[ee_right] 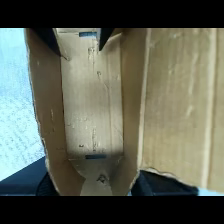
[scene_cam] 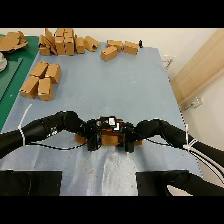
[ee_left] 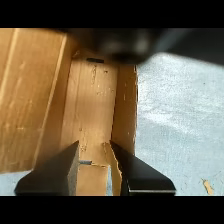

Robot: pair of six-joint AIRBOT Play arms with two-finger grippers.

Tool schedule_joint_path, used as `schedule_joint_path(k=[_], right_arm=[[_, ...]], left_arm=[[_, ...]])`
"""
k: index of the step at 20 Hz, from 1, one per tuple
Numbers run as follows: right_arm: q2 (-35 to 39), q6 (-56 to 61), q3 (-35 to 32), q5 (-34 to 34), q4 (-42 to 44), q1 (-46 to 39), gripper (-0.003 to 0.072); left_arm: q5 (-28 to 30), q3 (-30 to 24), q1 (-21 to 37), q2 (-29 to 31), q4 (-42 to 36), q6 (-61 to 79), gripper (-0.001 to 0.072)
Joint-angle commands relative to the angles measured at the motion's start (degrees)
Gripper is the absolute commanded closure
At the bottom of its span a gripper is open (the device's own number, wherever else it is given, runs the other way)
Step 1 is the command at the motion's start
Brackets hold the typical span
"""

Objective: Fold the box.

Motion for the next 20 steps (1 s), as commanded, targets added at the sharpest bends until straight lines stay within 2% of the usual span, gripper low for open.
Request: schedule_joint_path(k=[1, 2, 3, 4, 5, 11, 12, 13, 14, 16, 18, 20], right_arm=[[0.0, 0.0, 0.0, 0.0, 0.0, 0.0, 0.0189], [0.0, 0.0, 0.0, 0.0, 0.0, 0.0, 0.0188], [0.0, 0.0, 0.0, 0.0, 0.0, 0.0, 0.0188], [0.0, 0.0, 0.0, 0.0, 0.0, 0.0, 0.0188], [0.0, 0.0, 0.0, 0.0, 0.0, 0.0, 0.0188], [0.0, 0.0, 0.0, 0.0, 0.0, 0.0, 0.0188], [0.0, 0.0, 0.0, 0.0, 0.0, 0.0, 0.0188], [0.0, 0.0, 0.0, 0.0, -0.1, 0.0, 0.0188], [0.0, 0.0, 0.0, 0.0, -0.1, 0.0, 0.0188], [0.0, 0.0, 0.0, 0.0, -0.2, 0.0, 0.0188], [0.0, 0.0, 0.0, 0.0, -0.5, 0.0, 0.0188], [0.0, 0.0, 0.0, 0.0, -0.5, 0.0, 0.0188]], left_arm=[[-0.1, 0.0, 0.1, -0.1, -0.1, 0.1, 0.0378], [-0.1, 0.0, 0.1, -0.1, -0.1, 0.1, 0.0377], [-0.1, 0.0, 0.1, -0.1, -0.1, 0.1, 0.0330], [-0.1, 0.0, 0.1, -0.1, -0.1, 0.0, 0.0218], [-0.3, 0.0, 0.1, -0.1, -0.1, 0.0, 0.0200], [-0.7, 0.0, 0.1, 0.0, -0.1, -0.1, 0.0202], [-0.7, 0.0, 0.1, 0.0, -0.1, -0.2, 0.0257], [-1.2, 0.0, 0.3, 0.4, 0.9, -0.3, 0.0649], [-1.6, 0.0, 0.5, 1.2, 3.8, -0.8, 0.0700], [-1.9, 0.0, 1.4, 4.0, 13.8, -12.9, 0.0700], [-4.5, 0.0, 3.4, 8.0, 24.7, -24.8, 0.0700], [-7.0, -0.2, 6.4, 12.4, 29.3, -31.6, 0.0700]])
